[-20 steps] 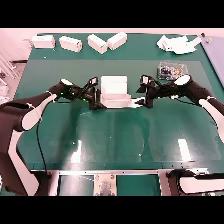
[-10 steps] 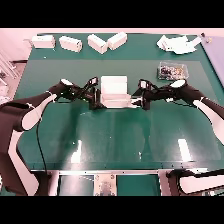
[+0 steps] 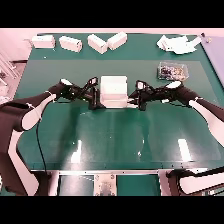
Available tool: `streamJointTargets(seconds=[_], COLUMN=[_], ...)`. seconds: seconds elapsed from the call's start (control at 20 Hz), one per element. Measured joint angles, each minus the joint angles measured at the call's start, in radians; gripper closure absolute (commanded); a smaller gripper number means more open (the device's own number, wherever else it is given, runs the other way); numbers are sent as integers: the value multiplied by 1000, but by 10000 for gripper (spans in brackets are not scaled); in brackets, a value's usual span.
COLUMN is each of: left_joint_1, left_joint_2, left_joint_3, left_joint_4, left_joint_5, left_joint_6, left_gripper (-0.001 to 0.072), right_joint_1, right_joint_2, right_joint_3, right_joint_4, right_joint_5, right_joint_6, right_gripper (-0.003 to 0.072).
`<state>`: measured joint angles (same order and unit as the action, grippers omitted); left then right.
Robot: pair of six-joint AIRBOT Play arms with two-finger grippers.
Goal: Fold the box and place the chain.
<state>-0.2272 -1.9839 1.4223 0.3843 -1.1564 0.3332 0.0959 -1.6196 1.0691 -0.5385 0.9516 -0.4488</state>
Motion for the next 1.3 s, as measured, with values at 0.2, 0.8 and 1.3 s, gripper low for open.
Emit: streamJointTargets(seconds=[0.2, 0.8, 1.3], left_joint_1=[0, -1, -3], left_joint_2=[0, 0, 0], left_joint_3=[0, 0, 0], left_joint_4=[4, 0, -10], left_joint_5=[-7, 0, 5], left_joint_6=[4, 0, -5], left_gripper=[241, 241, 241], right_joint_1=[34, 51, 30], right_joint_2=[-22, -69, -75], right_joint_3=[0, 22, 26], right_joint_4=[12, 100, 47], right_joint_5=[-1, 5, -5], right_joint_6=[-26, -134, -129], right_gripper=[416, 27, 401])
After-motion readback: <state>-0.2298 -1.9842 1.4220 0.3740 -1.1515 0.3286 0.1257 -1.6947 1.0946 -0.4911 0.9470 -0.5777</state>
